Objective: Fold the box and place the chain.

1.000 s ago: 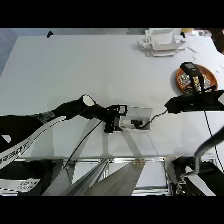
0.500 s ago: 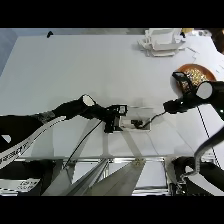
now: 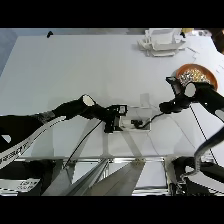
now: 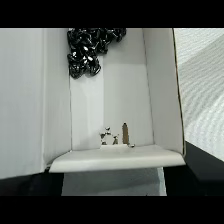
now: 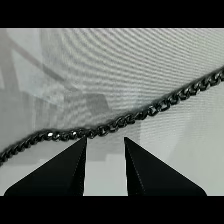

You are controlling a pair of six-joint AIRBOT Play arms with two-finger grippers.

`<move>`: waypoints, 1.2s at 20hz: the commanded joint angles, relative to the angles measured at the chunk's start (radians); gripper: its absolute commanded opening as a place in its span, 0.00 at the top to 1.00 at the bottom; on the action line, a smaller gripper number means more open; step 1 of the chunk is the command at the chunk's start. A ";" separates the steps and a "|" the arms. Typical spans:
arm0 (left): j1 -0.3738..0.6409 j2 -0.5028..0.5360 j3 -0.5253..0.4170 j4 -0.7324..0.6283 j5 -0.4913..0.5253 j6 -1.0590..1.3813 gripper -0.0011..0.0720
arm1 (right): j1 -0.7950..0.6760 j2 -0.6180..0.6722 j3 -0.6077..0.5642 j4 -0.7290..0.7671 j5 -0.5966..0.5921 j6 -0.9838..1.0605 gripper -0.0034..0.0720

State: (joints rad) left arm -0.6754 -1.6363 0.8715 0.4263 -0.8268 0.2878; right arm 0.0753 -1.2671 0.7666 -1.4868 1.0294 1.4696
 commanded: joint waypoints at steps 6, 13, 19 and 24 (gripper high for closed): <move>0.001 0.000 0.001 0.000 0.000 0.000 0.97 | 0.000 -0.029 -0.035 -0.009 -0.033 0.031 0.64; 0.001 0.000 0.001 0.000 0.000 0.000 0.97 | 0.000 0.086 -0.050 -0.008 -0.015 0.018 0.93; 0.001 0.000 0.001 0.000 0.000 0.000 0.97 | 0.000 0.378 -0.050 0.232 0.153 -0.092 0.93; 0.001 0.000 0.001 0.000 0.000 0.000 0.97 | 0.000 0.579 -0.050 0.562 0.227 -0.245 0.93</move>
State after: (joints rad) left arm -0.6754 -1.6363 0.8715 0.4263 -0.8268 0.2878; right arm 0.0750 -0.7944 0.7166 -1.1328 1.2064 1.3163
